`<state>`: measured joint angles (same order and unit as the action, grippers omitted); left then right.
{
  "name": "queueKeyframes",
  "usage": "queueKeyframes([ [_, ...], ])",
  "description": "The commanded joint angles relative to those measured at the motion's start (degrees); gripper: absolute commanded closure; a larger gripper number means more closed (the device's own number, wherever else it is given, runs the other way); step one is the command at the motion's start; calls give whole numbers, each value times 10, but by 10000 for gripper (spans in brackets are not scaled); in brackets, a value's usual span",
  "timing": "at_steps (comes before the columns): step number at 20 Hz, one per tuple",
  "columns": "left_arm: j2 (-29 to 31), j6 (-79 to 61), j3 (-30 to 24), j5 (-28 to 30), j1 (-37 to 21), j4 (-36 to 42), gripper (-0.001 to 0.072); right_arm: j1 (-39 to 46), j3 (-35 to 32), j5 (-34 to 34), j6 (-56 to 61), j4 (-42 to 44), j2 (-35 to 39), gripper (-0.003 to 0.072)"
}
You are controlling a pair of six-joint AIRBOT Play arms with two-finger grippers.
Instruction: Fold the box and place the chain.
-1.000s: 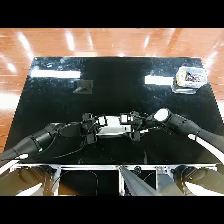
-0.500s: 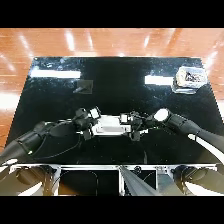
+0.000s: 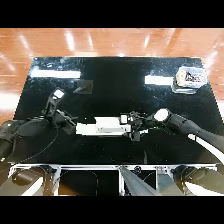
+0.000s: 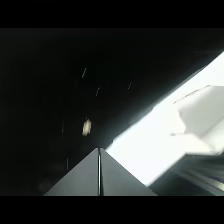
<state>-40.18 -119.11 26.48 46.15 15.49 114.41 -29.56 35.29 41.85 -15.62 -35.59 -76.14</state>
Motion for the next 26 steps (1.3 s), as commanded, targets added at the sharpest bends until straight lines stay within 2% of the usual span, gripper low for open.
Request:
queueKeyframes([
  [1,14,183,-1,111,-64,-14,691,0,0,-1,0,0,0,143],
  [3,5,282,-1,147,-80,-14,691,0,0,0,0,0,0,143],
  [6,-25,345,-3,208,-99,-15,691,0,0,-1,1,0,0,143],
  [8,-55,356,-14,214,-100,-14,691,0,0,-1,1,0,0,144],
  [12,-130,355,-23,186,-101,0,691,0,0,-1,1,0,0,144],
  [17,-217,230,-23,139,-101,147,690,0,0,-1,0,0,0,143],
  [19,-235,189,-23,119,-101,167,689,0,0,-1,1,0,0,144],
  [23,-266,34,-23,116,-99,249,689,0,0,-1,1,0,0,143],
  [26,-268,3,-22,97,-99,259,689,0,0,-1,1,0,0,143],
])
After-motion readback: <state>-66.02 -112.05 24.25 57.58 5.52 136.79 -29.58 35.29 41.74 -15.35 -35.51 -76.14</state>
